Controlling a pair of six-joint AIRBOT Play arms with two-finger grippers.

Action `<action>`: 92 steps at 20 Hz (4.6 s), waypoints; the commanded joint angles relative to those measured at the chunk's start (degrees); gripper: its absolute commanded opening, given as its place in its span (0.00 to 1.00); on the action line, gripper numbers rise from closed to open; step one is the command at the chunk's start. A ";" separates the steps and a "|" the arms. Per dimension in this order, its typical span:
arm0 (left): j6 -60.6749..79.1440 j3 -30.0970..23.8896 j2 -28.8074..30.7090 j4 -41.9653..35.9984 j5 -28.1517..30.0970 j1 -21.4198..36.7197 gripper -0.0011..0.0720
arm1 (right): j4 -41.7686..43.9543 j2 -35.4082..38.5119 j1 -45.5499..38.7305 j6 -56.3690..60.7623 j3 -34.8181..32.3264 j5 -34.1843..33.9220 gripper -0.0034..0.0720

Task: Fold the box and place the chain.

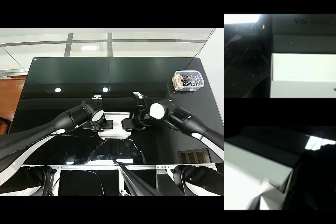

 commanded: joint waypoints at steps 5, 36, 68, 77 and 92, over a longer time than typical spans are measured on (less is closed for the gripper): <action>0.02 0.04 -0.02 0.02 0.00 0.07 0.05 | -11.52 -4.13 5.49 15.08 5.31 4.24 0.45; 0.02 0.04 -0.02 0.02 -0.04 0.04 0.05 | -18.34 -11.23 10.36 26.64 10.67 11.02 0.34; 0.04 0.04 -0.02 0.02 -0.17 0.02 0.05 | -46.42 10.73 -24.20 18.91 -0.46 -11.76 0.99; 0.04 0.04 -0.02 0.02 -0.20 0.02 0.05 | 2.14 -27.69 -52.17 20.11 42.77 10.54 0.82; 0.02 0.04 -0.02 0.02 -0.22 0.02 0.05 | -0.59 -37.20 -53.44 21.07 49.57 7.15 0.81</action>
